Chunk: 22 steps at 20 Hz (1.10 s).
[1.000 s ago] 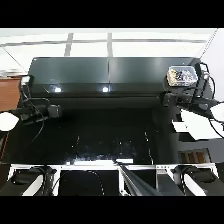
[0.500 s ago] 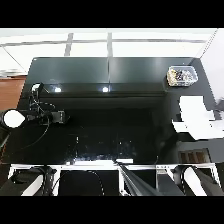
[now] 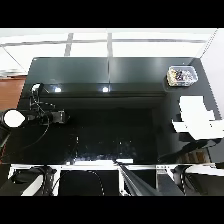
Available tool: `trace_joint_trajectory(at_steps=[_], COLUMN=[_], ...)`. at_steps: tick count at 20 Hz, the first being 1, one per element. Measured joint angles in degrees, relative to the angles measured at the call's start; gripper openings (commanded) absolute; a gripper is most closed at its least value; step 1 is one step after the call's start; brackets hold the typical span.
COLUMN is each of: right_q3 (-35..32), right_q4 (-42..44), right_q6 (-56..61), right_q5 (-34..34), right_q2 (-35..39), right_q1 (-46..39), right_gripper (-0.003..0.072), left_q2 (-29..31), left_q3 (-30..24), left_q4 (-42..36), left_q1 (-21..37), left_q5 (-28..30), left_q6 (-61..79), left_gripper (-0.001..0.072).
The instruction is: Fold the box and place the chain.
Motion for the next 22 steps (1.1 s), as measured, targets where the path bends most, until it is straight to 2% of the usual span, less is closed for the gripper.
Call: trace_joint_trajectory(at_steps=[2,3,4,5,10,14,18,22], right_q3=[4.2,5.6,6.5,7.2,8.6,6.8,-0.1,-13.0], right_q4=[1.0,1.2,1.4,1.7,6.8,11.7,15.7,24.1], right_q6=[-5.0,-7.4,-9.1,-10.6,-13.9,-14.6,-14.7,-15.3], right_q5=[4.0,5.7,6.9,7.7,11.5,13.0,13.0,10.6], right_q2=[-4.6,-6.2,-7.3,-8.2,-7.7,-1.5,8.3,18.7], right_q1=[1.4,2.1,2.6,3.1,4.7,9.8,17.9,27.9], right_gripper=[0.0713,0.0487,0.0221,0.0012,0.0016,0.0016,0.0016,0.0016], left_q2=[0.0,0.0,0.0,0.0,0.0,0.0,0.0,0.0], left_q3=[0.0,0.0,0.0,0.0,0.0,0.0,0.0,0.0], left_q4=[-0.8,-1.0,-1.4,-1.6,-2.0,-2.1,-2.1,-2.4], left_q1=[0.0,0.0,0.0,0.0,0.0,0.0,0.0,0.0], left_q5=[0.0,0.1,0.1,0.1,0.2,0.9,2.2,2.6], left_q6=[0.0,0.0,0.0,0.0,0.0,0.0,0.0,0.0], left_gripper=[0.0703,0.0703,0.0703,0.0703,0.0703,0.0703,0.0703,0.0703])
